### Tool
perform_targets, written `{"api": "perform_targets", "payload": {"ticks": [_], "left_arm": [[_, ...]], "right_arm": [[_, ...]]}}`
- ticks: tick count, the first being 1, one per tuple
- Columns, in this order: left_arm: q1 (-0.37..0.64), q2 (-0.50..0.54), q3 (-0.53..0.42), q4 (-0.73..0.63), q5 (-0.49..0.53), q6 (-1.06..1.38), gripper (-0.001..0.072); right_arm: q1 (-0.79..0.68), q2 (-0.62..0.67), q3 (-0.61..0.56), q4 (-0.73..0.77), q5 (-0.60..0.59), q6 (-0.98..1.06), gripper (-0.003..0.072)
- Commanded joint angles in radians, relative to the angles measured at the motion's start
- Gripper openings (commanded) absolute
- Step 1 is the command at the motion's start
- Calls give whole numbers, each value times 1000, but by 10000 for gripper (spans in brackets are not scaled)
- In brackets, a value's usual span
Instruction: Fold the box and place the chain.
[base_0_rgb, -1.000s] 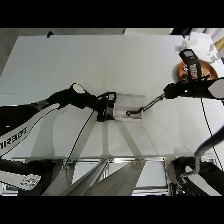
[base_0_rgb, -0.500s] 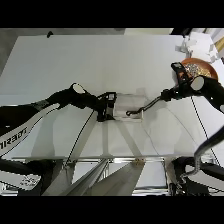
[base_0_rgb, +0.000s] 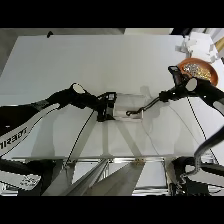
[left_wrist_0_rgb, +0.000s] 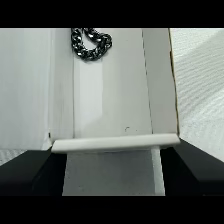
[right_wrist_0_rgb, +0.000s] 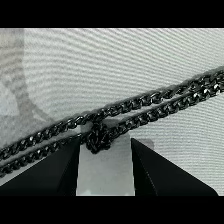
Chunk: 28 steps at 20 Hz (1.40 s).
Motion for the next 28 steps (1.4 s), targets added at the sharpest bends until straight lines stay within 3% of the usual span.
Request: {"api": "perform_targets", "payload": {"ticks": [1,4,7,12,16,22,28], "left_arm": [[1,0,0,0,0,0,251],[1,0,0,0,0,0,251],[1,0,0,0,0,0,251],[1,0,0,0,0,0,251],[0,0,0,0,0,0,251],[1,0,0,0,0,0,251],[1,0,0,0,0,0,251]], "right_arm": [[-1,-8,0,3,-20,2,320],[-1,-12,0,4,-26,4,239],[-1,-21,0,4,-26,4,238],[-1,-25,0,4,-12,5,15],[-1,45,0,3,16,4,15],[15,312,-1,26,175,3,15],[185,542,-2,43,367,4,15]]}}
